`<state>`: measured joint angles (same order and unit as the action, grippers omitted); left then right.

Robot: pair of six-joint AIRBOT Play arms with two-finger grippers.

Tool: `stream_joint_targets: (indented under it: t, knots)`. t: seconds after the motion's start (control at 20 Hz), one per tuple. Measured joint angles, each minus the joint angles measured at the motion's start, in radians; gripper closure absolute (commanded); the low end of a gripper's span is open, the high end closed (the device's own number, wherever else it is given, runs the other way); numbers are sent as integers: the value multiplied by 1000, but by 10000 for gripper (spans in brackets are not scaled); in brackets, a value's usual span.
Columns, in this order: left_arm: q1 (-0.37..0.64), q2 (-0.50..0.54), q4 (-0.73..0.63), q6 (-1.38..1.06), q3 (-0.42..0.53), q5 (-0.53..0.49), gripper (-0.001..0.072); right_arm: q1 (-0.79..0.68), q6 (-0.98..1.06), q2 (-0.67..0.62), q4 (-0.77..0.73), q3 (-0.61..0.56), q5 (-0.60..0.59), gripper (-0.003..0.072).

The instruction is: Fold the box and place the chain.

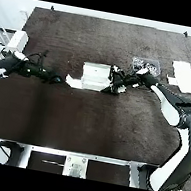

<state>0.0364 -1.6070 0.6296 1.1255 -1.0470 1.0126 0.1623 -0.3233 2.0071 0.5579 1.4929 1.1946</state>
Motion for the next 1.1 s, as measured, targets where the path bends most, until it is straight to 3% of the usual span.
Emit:
stream_joint_targets:
  t: [0.4, 0.7, 0.75, 0.8, 0.9, 0.95, 1.05, 1.1]
  knots:
    - [-119, -91, -29, 41, -67, -57, 692, 0, 0, 0, 0, 0, 0, 98]
    - [-141, -105, -52, 37, -107, -53, 689, 0, 0, 0, 0, 0, 0, 98]
    - [-142, -106, -54, 32, -121, -45, 668, 0, 0, 0, 0, 0, 0, 98]
    - [-142, -106, -55, 27, -136, -36, 579, 0, 0, 0, 0, 0, 0, 98]
    - [-143, -106, -60, 18, -157, -14, 578, 0, 0, 0, 0, 0, 0, 98]
    - [-143, -106, -62, 13, -163, -4, 515, 0, 0, 0, 0, 0, 0, 98]
    - [-145, -106, -68, 8, -171, 11, 510, 0, 0, 0, 0, 0, 0, 98]
    - [-145, -106, -74, 5, -174, 18, 447, 0, 0, 0, 0, 0, 0, 97]
